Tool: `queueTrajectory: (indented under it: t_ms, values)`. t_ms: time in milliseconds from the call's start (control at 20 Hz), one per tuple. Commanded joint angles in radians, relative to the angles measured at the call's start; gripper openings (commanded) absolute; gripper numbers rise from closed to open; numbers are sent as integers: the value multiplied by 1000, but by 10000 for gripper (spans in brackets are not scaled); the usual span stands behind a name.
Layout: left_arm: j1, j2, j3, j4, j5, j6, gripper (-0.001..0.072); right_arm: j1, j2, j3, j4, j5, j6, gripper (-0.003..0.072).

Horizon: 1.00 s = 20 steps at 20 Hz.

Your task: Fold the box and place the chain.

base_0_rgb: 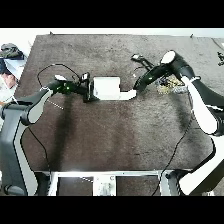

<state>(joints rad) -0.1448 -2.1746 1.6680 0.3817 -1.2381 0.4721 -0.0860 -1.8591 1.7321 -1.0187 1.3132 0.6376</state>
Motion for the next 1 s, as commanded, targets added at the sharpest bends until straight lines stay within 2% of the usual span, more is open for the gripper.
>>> queueTrajectory:
  t_ms: [0, 150, 350, 500, 650, 950]
  values:
    - [0, -1, 0, 0, 0, 0, 419, -82, 8, 0, 102, 34, 178, -10]
    - [0, -1, 0, 0, 0, 0, 419, -123, 7, -27, 109, -37, 300, -11]
    - [0, -1, 0, 0, 0, 0, 419, -125, -16, -141, 132, -119, 389, -10]
    - [0, -1, 0, 0, 0, 0, 419, -116, -54, -217, 276, -150, 344, -10]
    - [0, -1, 0, 0, 0, 0, 419, -70, -69, -274, 322, -196, 315, -10]
    - [0, -1, 0, 0, 0, 0, 419, -7, -50, -298, 440, -215, 244, -10]
